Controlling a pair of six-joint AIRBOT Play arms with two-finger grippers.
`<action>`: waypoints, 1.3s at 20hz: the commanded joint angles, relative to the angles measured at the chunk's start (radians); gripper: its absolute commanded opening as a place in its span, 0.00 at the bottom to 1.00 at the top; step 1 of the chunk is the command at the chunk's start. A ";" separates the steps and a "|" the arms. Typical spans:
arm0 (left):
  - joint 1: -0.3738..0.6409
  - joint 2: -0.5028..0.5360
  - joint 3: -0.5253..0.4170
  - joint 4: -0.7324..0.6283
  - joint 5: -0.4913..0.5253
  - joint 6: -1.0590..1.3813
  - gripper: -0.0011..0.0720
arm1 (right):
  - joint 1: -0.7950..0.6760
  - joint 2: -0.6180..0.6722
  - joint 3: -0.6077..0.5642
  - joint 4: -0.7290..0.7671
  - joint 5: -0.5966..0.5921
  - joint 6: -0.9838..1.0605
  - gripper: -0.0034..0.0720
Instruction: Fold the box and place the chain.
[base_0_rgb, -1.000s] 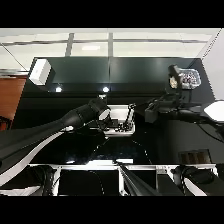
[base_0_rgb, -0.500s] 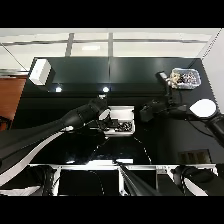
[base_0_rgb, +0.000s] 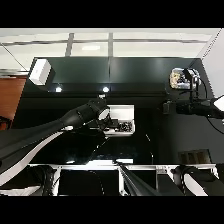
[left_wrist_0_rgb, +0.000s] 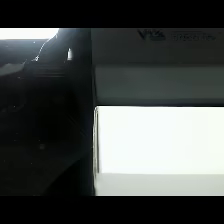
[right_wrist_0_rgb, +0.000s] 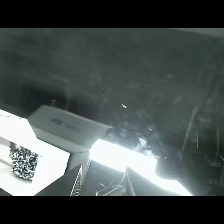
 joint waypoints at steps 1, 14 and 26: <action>0.002 0.000 0.009 -0.026 0.022 0.023 0.05 | -0.021 0.001 0.000 -0.013 0.033 0.005 0.44; 0.021 0.213 0.059 0.301 -0.180 0.175 0.99 | -0.021 0.001 0.000 -0.014 0.039 0.005 0.44; 0.396 0.402 -0.415 -0.741 0.027 1.484 0.98 | -0.021 0.001 0.000 -0.014 0.018 0.005 0.44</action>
